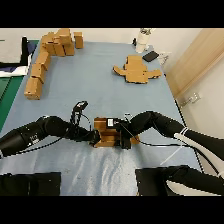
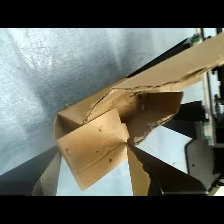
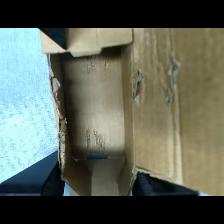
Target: Fold the box.
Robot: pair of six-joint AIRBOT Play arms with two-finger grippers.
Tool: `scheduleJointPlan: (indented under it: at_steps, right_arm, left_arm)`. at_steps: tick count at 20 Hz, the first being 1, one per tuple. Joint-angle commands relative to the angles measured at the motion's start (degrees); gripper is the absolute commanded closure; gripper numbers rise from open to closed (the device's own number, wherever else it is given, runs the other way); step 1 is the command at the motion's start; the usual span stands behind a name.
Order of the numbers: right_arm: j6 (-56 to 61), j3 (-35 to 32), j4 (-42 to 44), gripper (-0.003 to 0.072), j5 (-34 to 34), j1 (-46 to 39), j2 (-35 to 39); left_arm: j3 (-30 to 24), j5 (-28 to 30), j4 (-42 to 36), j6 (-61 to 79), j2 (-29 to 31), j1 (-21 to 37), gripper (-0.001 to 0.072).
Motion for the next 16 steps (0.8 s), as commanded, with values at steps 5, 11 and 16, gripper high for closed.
scheduleJointPlan:
  at_steps: [5,11,16]
  right_arm:
    - [0.02,0.04,0.02,0.0223,0.00,0.04,0.00]
    - [0.02,0.04,0.02,0.0223,0.00,0.04,0.00]
    - [0.02,0.04,0.02,0.0223,0.00,0.04,0.00]
  left_arm:
    - [3.93,-1.77,16.31,-16.96,-2.60,-5.14,0.0127]
    - [6.75,-3.96,18.82,-20.92,-5.07,-7.67,0.0125]
    - [6.95,-3.98,13.99,-18.97,-5.01,-7.67,0.0092]
